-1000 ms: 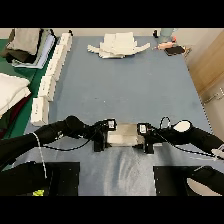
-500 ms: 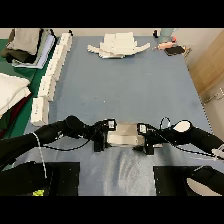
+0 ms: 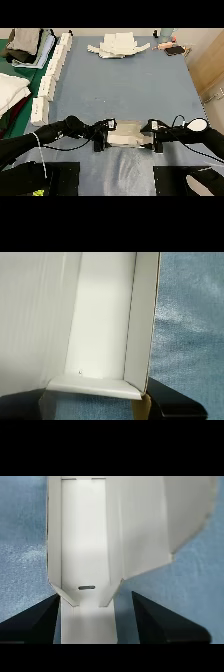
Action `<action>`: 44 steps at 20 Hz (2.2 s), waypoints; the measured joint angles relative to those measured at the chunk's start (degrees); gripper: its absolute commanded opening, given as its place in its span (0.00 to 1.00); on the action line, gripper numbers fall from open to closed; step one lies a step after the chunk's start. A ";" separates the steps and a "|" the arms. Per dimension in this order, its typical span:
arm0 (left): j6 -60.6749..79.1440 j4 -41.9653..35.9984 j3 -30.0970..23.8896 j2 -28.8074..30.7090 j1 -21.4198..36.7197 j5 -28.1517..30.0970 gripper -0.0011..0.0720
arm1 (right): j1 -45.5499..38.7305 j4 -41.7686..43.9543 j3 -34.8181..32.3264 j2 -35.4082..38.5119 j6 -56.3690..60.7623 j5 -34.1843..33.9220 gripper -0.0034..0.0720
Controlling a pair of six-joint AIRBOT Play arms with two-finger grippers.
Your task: Fold the box.
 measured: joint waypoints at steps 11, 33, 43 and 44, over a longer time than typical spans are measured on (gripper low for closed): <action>0.11 0.02 0.00 0.00 0.00 0.00 0.86 | -4.96 8.48 0.00 18.53 59.39 5.86 1.00; 0.11 0.07 -0.02 0.00 0.00 0.02 0.86 | 7.21 18.82 13.25 -10.78 81.48 -5.99 0.04; 0.11 0.09 0.00 0.00 0.00 0.00 0.86 | 12.26 10.99 18.32 -23.26 79.69 -7.19 0.05; 0.13 0.09 0.00 0.00 0.00 0.02 0.86 | 12.98 10.16 18.36 -23.43 79.71 -7.41 0.05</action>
